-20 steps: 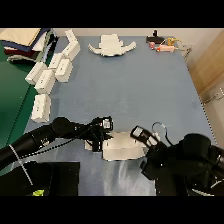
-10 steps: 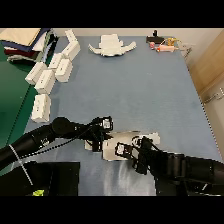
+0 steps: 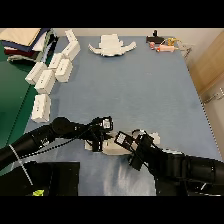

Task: Fold the box.

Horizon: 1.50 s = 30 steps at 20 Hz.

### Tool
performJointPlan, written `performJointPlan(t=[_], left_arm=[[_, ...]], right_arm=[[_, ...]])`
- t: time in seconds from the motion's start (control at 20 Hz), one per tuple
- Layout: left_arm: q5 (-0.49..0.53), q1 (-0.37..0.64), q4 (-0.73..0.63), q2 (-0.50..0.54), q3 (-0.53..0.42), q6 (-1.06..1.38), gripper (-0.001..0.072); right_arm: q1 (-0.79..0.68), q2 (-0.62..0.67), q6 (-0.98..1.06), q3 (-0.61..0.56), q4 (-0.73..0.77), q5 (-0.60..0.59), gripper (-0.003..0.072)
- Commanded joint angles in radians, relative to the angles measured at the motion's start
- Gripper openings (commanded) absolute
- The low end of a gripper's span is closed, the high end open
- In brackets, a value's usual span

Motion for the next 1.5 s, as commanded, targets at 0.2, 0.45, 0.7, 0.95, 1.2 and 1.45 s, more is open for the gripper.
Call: performJointPlan(t=[0.2, 0.45, 0.7, 0.95, 1.2, 1.45], left_arm=[[0.0, 0.0, 0.0, 0.0, 0.001, 0.0, 0.0014], [0.0, 0.0, 0.0, 0.0, 0.001, 0.0, 0.0014], [0.0, 0.0, 0.0, 0.0, 0.001, 0.0, 0.0013], [0.0, 0.0, 0.0, 0.0, 0.001, 0.0, 0.0014], [0.0, 0.0, 0.0, 0.0, 0.001, 0.0, 0.0014], [0.0, 0.0, 0.0, 0.0, 0.001, 0.0, 0.0014]], right_arm=[[0.0, 0.058, 0.076, 0.016, -0.076, -0.1, 0.0717], [-0.1, 0.069, -0.143, 0.015, -0.03, -0.095, 0.0717], [-0.404, 0.07, -0.767, 0.015, 0.36, 0.015, 0.0717], [-0.711, 0.03, -1.463, 0.015, 0.857, -0.001, 0.0717], [-0.803, -0.104, -1.682, 0.015, 1.011, -0.028, 0.0717], [-0.803, -0.181, -1.745, 0.008, 1.051, -0.037, 0.0717]])
